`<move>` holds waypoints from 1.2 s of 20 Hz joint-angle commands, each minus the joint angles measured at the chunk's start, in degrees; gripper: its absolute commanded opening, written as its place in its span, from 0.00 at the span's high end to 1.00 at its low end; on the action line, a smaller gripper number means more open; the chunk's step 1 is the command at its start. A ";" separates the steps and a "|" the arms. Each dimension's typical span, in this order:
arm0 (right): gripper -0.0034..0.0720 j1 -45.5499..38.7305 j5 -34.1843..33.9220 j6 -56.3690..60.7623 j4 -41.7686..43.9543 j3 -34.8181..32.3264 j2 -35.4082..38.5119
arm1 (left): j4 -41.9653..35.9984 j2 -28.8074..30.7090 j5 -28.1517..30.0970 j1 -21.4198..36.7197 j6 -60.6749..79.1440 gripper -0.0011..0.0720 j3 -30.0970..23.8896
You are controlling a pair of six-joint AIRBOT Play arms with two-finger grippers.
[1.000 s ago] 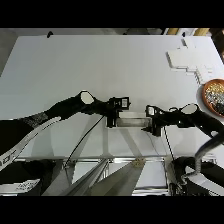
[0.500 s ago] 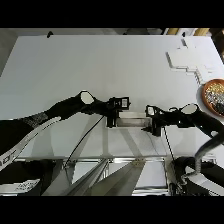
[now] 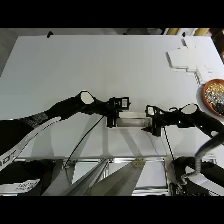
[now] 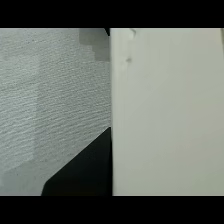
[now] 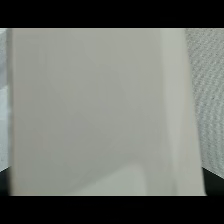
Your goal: Fold the box and place the chain.
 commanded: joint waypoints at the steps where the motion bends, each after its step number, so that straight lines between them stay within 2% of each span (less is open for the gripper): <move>1: 0.41 0.07 0.02 0.00 0.02 0.00 -0.02 | 0.00 0.04 0.04 -0.02 0.00 0.97 -0.02; 21: 0.41 0.07 0.02 0.00 0.00 0.00 -0.02 | -0.15 0.04 0.04 -0.02 0.02 0.96 -0.02; 22: 0.41 0.07 0.00 0.00 0.02 0.00 -0.02 | -0.13 0.07 0.07 0.02 0.00 0.85 -0.02; 24: 0.41 0.07 0.00 0.02 0.02 0.00 -0.02 | -0.13 0.07 0.42 0.11 0.00 0.53 -0.02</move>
